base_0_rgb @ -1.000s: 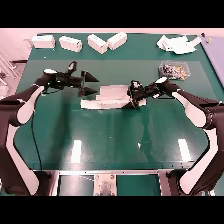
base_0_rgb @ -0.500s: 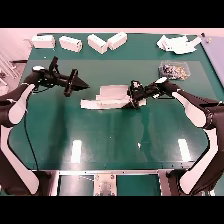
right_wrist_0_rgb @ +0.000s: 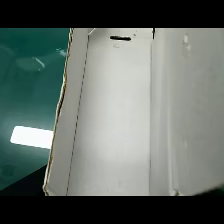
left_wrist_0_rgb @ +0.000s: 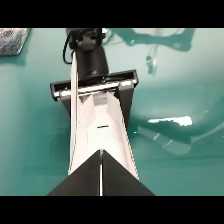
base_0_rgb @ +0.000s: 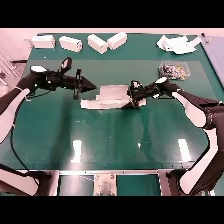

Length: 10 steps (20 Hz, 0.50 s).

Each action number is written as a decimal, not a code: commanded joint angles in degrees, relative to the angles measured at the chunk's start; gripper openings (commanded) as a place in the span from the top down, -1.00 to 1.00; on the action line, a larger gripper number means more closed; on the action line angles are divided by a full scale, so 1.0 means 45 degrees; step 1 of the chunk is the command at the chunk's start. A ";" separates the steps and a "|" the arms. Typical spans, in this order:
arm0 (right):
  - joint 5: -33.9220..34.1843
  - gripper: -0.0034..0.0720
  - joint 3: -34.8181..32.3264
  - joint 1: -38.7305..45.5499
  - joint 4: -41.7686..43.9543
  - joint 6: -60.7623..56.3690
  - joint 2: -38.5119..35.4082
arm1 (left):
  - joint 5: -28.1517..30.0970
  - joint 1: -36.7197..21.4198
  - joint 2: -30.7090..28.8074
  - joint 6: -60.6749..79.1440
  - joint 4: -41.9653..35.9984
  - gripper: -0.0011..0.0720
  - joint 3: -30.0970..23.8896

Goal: Fold the box and place the chain.

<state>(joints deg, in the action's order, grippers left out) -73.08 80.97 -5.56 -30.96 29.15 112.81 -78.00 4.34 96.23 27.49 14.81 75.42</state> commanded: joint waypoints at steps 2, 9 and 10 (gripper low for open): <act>-0.0005 -0.58 0.0010 0.0000 0.0010 0.0000 0.0005 | 0.1627 0.0554 -0.0350 0.0248 -0.0238 0.93 -0.0967; -0.0005 -0.58 0.0010 0.0000 0.0010 -0.0005 0.0005 | 0.5693 0.1642 0.0379 -0.0398 -0.1943 0.93 -0.0996; -0.0005 -0.58 0.0010 0.0000 0.0010 0.0000 0.0005 | 0.5906 0.1642 0.0423 -0.0330 -0.2025 0.93 -0.0996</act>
